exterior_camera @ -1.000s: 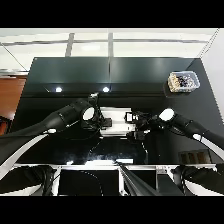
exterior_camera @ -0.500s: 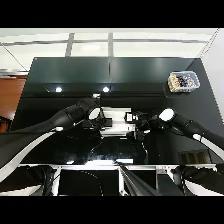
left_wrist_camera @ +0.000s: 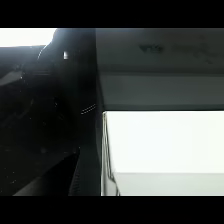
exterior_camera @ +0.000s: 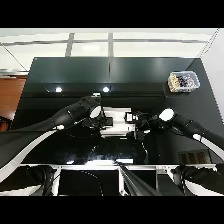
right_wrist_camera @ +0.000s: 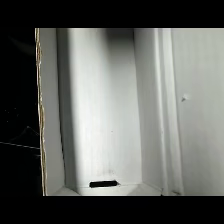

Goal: Fold the box and place the chain.

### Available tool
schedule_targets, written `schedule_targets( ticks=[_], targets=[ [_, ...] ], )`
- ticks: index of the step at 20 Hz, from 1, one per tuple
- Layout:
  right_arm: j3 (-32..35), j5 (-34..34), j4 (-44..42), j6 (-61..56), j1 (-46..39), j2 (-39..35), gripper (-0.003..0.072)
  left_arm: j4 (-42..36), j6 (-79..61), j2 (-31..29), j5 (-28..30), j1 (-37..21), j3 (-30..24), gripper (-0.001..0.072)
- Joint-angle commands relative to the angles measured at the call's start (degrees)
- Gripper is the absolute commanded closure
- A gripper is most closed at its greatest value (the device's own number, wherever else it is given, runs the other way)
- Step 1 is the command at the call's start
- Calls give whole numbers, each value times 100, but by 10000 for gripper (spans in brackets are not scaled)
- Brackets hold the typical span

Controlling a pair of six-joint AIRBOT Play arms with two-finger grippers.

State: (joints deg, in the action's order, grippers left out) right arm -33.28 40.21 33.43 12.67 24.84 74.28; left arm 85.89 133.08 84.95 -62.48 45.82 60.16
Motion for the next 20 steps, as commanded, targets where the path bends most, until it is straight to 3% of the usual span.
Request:
schedule_targets(
  ticks=[1,2,3,6,8,12,15,16,17,19,20],
  targets=[
    [4,4,20,0,4,0,189,-4,26,63,74,42,11,537],
    [4,4,24,0,4,0,188,-4,24,66,131,48,11,641],
    [4,4,22,0,4,0,189,-7,20,63,192,52,11,685],
    [2,2,83,-131,4,-20,185,-46,0,68,146,52,11,685],
    [-4,17,387,-511,4,-179,-10,-39,-90,63,44,50,11,686],
    [-4,446,1147,-966,-20,-695,-9,26,-109,63,44,50,13,686],
    [-4,459,1117,-765,-11,-734,-5,44,-111,63,46,50,13,685],
    [-4,461,1008,-636,-9,-734,67,44,-120,63,46,50,13,685],
    [-4,457,879,-612,-9,-734,191,37,-127,63,46,50,13,685],
    [-4,461,656,-599,-7,-732,198,35,-127,63,46,50,13,685],
    [-4,459,540,-601,0,-728,318,33,-127,63,46,52,13,685]
  ],
)
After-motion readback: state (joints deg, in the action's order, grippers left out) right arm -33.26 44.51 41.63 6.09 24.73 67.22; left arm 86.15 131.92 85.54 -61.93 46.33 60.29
